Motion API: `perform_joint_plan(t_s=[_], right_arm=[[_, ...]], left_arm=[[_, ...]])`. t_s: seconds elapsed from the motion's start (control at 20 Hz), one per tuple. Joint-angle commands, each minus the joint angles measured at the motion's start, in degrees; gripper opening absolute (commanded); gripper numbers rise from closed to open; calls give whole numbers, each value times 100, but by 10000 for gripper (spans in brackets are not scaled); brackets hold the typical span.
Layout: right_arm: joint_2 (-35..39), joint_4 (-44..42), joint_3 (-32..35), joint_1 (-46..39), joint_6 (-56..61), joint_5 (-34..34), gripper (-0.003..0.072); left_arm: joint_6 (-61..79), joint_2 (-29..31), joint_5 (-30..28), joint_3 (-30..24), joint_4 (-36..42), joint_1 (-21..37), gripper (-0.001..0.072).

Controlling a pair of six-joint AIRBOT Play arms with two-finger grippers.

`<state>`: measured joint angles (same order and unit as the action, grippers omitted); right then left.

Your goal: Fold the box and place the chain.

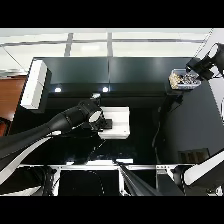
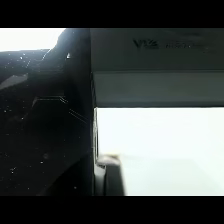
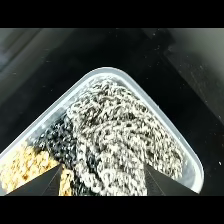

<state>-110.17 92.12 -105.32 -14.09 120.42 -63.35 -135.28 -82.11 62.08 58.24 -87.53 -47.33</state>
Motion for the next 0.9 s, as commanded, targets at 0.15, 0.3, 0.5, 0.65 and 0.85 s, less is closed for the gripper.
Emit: perform_joint_plan(t_s=[0.15,0.3,0.5,0.65,0.85], right_arm=[[-442,313,-192,-20,-74,-61,552],[-516,409,-192,-20,-227,-136,552],[-560,-15,-192,-9,-776,-348,138],[-299,125,-197,-13,-846,-525,56],[490,238,-223,-9,-1652,-581,4]], left_arm=[[2,2,9,2,153,-2,28],[2,2,-4,2,144,0,28],[0,2,-7,2,149,0,27],[0,2,-9,2,146,0,27],[2,2,-15,2,144,0,27]])
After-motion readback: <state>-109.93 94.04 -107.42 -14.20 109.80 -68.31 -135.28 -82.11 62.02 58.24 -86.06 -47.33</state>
